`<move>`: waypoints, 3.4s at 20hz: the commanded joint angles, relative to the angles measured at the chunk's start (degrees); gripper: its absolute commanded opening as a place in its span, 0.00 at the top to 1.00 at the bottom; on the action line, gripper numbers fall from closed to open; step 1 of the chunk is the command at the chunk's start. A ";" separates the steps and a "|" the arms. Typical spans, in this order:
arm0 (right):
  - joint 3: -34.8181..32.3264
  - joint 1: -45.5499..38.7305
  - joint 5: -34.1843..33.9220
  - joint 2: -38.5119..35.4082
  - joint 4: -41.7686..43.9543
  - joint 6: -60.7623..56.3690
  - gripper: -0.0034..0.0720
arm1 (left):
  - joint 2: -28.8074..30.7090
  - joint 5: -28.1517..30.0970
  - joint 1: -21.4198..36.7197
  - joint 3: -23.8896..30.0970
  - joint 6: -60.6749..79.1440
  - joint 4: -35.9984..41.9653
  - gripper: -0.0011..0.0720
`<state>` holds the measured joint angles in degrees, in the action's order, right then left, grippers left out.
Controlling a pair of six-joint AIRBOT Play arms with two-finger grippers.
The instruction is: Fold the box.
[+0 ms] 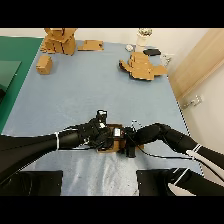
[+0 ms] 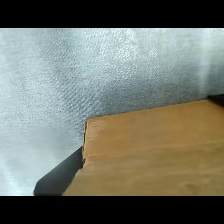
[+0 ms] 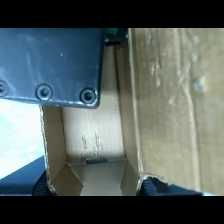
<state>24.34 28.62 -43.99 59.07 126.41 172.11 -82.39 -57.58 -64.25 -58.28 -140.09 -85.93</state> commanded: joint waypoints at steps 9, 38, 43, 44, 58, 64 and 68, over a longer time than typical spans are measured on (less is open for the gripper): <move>-0.02 0.02 0.02 0.02 0.00 0.02 0.16 | -0.07 0.42 -0.04 -0.04 -1.81 0.20 0.97; -0.02 0.02 0.02 0.02 0.00 0.02 0.16 | -0.04 3.52 0.83 -0.11 -9.20 0.63 0.97; -0.02 0.02 0.02 0.02 0.00 0.02 0.16 | -0.07 3.43 0.90 -0.11 -7.06 0.59 0.97; -0.02 0.02 0.02 0.02 0.02 0.02 0.16 | -0.07 3.39 0.90 -0.11 -6.58 0.59 0.97; -0.02 0.02 0.02 0.02 0.00 0.02 0.16 | 0.59 0.42 0.90 -0.11 -4.87 0.63 0.33; -0.02 0.02 0.02 0.02 0.00 0.02 0.16 | 6.27 1.44 1.09 -0.11 -4.70 -0.50 0.32; -0.02 0.02 0.02 0.02 0.00 0.02 0.16 | 9.18 0.13 1.14 -0.11 -4.28 -0.50 0.33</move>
<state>24.34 28.62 -43.99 59.09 126.41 172.13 -75.16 -56.45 -63.18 -58.39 -144.64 -86.19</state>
